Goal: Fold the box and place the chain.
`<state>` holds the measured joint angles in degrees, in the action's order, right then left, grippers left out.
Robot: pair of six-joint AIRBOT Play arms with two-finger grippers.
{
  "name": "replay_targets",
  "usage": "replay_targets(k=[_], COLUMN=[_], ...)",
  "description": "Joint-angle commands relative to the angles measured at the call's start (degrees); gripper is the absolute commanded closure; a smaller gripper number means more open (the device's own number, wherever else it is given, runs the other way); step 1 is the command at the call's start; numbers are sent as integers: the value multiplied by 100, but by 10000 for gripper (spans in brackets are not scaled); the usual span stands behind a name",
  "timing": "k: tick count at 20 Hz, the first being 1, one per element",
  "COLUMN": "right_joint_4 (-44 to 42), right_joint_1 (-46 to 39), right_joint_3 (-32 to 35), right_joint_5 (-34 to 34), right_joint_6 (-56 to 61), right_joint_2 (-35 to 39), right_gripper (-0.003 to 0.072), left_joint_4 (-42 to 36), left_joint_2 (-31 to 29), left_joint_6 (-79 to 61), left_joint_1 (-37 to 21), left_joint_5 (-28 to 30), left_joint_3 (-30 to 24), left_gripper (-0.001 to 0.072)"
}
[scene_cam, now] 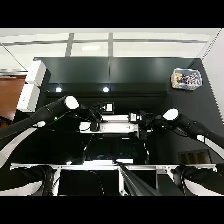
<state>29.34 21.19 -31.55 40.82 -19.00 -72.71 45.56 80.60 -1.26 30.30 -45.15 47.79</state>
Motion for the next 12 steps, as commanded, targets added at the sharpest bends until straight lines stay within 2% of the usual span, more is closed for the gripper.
replay_targets(k=[1, 12], right_joint_4=[11, 199], right_joint_1=[7, 142], right_joint_3=[-4, -17], right_joint_5=[-11, -219], right_joint_6=[28, 269], right_joint_2=[-7, -31], right_gripper=[63, 64], left_joint_4=[2, 2], left_joint_2=[0, 0], left_joint_6=[-2, -2], left_joint_1=[2, 2], left_joint_5=[-9, -9], left_joint_3=[4, 4], left_gripper=[683, 683])
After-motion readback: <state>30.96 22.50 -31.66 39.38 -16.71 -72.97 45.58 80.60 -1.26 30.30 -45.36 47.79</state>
